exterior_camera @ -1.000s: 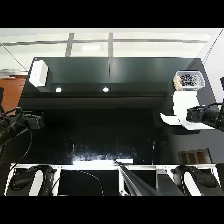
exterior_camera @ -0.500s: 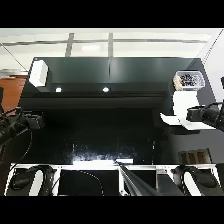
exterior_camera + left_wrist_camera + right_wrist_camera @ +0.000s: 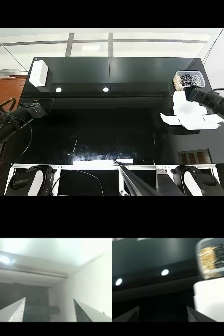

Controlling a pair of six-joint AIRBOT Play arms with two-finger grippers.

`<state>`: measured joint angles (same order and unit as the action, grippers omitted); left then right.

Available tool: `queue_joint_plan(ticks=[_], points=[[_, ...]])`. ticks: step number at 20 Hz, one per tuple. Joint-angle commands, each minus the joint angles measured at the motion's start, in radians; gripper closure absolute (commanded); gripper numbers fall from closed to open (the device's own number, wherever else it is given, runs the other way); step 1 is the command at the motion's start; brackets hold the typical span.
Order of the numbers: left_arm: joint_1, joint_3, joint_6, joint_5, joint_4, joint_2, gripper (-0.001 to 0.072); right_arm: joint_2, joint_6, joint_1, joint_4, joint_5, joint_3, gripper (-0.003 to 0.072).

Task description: Fold the box and place the chain.

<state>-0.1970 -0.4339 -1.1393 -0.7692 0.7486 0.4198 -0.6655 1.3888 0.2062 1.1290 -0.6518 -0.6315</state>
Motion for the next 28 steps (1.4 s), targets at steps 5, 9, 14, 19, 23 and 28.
queue_joint_plan(ticks=[5, 9, 14, 19, 23, 28], points=[[0.185, -0.123, 0.017, 0.005, 0.181, 0.234, 0.0008, -0.444, 0.076, 0.417, 0.133, -0.055, -0.319, -0.0021], [0.265, -0.224, -0.098, 0.014, 0.369, 0.355, 0.0009, -0.58, 0.167, 0.711, 0.189, -0.254, -0.459, -0.0021], [0.269, -0.233, -0.098, 0.129, 0.345, 0.409, 0.0077, -0.702, -0.224, 0.946, -0.105, -0.426, -0.465, -0.002], [0.27, -0.233, -0.099, 0.19, 0.336, 0.417, 0.0073, -0.935, -0.409, 0.998, -0.309, -0.748, -0.555, -0.002], [0.27, -0.233, -0.099, 0.188, 0.313, 0.417, 0.0073, -1.048, -0.458, 0.928, -0.27, -0.81, -0.653, -0.0018], [0.27, -0.233, -0.1, 0.185, 0.304, 0.417, 0.0073, -1.158, -0.458, 0.837, -0.234, -0.909, -0.771, 0.0153]])
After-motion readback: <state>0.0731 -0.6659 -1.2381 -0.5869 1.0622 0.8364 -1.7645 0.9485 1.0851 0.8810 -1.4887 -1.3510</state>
